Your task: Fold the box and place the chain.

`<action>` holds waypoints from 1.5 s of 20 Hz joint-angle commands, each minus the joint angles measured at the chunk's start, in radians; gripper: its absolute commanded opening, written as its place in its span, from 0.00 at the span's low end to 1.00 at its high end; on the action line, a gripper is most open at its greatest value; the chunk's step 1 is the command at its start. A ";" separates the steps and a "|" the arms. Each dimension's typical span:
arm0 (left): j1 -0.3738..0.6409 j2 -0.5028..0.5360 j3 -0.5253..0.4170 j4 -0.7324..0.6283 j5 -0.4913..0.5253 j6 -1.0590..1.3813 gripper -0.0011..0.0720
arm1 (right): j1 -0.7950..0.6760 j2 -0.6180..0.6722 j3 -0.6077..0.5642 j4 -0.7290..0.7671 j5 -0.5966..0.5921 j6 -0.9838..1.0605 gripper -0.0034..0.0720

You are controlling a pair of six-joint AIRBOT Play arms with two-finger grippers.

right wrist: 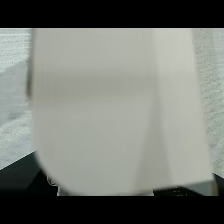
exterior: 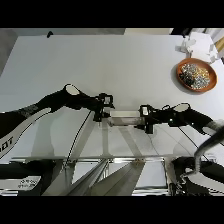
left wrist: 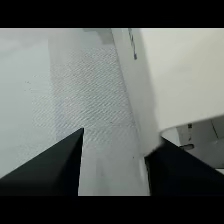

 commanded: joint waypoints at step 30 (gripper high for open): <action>-0.242 0.229 0.000 0.309 0.508 -0.925 0.02 | 0.000 0.000 0.001 0.004 -0.008 0.003 0.58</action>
